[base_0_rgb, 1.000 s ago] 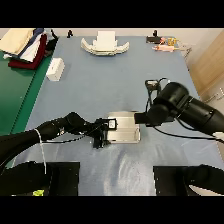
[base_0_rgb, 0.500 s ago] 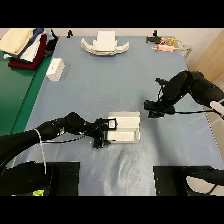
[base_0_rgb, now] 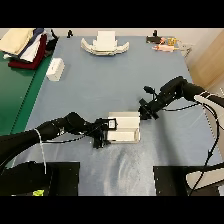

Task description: Fold the box.

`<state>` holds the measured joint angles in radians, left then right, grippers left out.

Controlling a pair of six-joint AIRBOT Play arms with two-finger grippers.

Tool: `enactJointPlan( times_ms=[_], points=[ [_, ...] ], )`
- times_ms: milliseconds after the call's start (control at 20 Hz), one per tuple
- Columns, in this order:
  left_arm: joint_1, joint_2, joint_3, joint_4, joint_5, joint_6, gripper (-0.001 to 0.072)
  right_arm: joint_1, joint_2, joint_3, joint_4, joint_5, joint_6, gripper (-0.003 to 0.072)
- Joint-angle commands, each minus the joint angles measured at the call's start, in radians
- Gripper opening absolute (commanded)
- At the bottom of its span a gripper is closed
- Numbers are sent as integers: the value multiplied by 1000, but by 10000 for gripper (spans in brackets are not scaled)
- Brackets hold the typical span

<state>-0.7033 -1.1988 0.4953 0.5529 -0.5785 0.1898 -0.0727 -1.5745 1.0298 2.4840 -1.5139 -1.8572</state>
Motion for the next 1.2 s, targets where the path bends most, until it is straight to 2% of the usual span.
enactJointPlan(
  times_ms=[0, 150, 300, 600, 850, 1000, 1100, 1150],
  points=[
    [-1, 0, 0, 0, 0, 0, 521, 13, -1, 1, 65, -84, -151, 4],
    [-1, 0, 0, 0, 0, 0, 521, 54, 58, -10, 61, -48, -227, 4],
    [-1, 0, 0, 0, 0, 0, 521, 108, 159, -69, 52, 92, -303, 4],
    [-1, 0, 0, 0, 0, 0, 522, 220, 441, -356, 48, 435, -562, 4],
    [-1, 0, 0, 0, 0, 0, 522, 349, 689, -570, 48, 673, -656, 5],
    [0, 0, 0, 0, 0, 0, 521, 425, 792, -624, 23, 801, -674, 5],
    [-1, 0, 0, 0, 0, 0, 522, 459, 813, -635, -8, 852, -676, 6],
    [-1, 0, 0, 0, 0, 0, 521, 468, 813, -634, -17, 861, -687, 33]
  ],
)
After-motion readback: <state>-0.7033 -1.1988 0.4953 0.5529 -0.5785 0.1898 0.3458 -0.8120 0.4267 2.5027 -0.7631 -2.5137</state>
